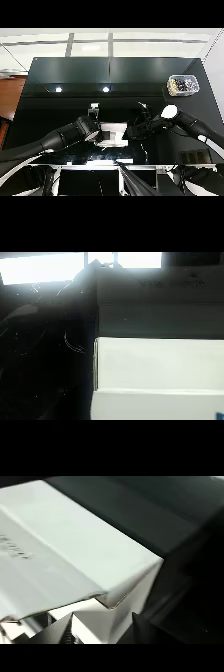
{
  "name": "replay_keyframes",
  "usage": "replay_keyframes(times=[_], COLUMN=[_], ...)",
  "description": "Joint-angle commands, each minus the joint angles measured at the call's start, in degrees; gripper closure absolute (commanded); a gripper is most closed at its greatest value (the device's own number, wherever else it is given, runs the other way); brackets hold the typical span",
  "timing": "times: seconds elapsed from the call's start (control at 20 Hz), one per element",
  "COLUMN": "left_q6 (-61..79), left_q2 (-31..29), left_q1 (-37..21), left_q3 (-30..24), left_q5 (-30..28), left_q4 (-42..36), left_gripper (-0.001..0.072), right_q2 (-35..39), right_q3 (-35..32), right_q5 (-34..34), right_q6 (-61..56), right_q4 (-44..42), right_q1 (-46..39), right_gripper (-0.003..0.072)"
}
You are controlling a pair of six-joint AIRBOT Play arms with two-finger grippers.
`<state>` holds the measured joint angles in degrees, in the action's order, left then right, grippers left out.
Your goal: Fold the box and place the chain.
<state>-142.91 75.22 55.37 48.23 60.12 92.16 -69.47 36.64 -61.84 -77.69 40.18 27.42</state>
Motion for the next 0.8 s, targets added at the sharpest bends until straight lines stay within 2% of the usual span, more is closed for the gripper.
replay_keyframes(times=[0.0,0.05,0.25,0.6,0.75], left_q6=[0.0,0.0,0.0,0.0,0.0], left_q2=[0.0,0.0,0.0,0.0,0.0], left_q1=[0.0,0.0,0.0,0.0,0.0], left_q3=[0.0,0.0,0.0,0.0,0.0], left_q5=[0.2,0.2,0.2,0.2,0.1], left_q4=[0.2,0.2,0.2,0.2,0.2], left_gripper=[0.0681,0.0681,0.0681,0.0681,0.0681], right_q2=[0.0,0.0,0.0,0.0,-0.1], right_q3=[0.4,0.4,2.0,7.9,9.1], right_q5=[3.7,5.0,8.7,9.2,9.1], right_q6=[-7.8,-8.9,-14.3,-31.7,-37.8], right_q4=[5.8,6.3,10.9,30.6,36.2], right_q1=[4.3,5.5,9.8,17.2,20.7], right_gripper=[0.0295,0.0317,0.0318,0.0318,0.0319])
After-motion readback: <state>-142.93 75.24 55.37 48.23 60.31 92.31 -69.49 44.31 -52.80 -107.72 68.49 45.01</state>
